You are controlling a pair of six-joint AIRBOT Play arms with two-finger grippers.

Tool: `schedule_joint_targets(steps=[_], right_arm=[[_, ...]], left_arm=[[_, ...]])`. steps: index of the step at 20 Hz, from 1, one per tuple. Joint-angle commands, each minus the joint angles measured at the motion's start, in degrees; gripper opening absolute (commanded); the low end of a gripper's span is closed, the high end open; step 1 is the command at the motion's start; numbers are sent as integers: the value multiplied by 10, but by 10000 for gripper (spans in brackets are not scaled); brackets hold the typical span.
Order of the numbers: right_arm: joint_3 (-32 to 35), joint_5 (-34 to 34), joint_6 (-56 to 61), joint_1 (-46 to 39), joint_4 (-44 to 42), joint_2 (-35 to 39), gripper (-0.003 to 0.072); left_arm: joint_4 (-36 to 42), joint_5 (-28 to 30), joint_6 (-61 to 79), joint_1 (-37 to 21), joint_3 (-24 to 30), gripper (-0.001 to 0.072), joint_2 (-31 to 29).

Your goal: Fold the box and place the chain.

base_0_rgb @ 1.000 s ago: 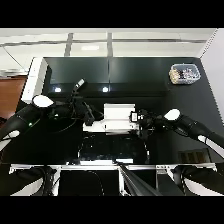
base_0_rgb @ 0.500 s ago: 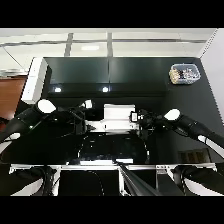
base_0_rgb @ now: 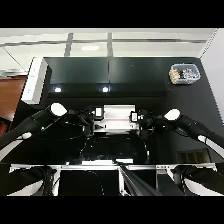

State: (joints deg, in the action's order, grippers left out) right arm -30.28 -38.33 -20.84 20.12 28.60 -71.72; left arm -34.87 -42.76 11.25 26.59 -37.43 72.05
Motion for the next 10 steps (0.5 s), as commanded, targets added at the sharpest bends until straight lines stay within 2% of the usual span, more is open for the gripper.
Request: schedule_joint_targets(steps=[1,2,4,7,10], right_arm=[[0,0,0,0,0,0,58],[0,0,0,0,0,0,58],[0,0,0,0,0,0,58],[0,0,0,0,0,0,58],[0,0,0,0,0,0,58]], left_arm=[[28,-14,5,5,-1,182,2],[28,-17,5,5,-1,156,2],[32,-14,5,5,-1,156,3],[100,-13,6,9,-1,160,17],[108,-11,10,22,-2,161,30]])
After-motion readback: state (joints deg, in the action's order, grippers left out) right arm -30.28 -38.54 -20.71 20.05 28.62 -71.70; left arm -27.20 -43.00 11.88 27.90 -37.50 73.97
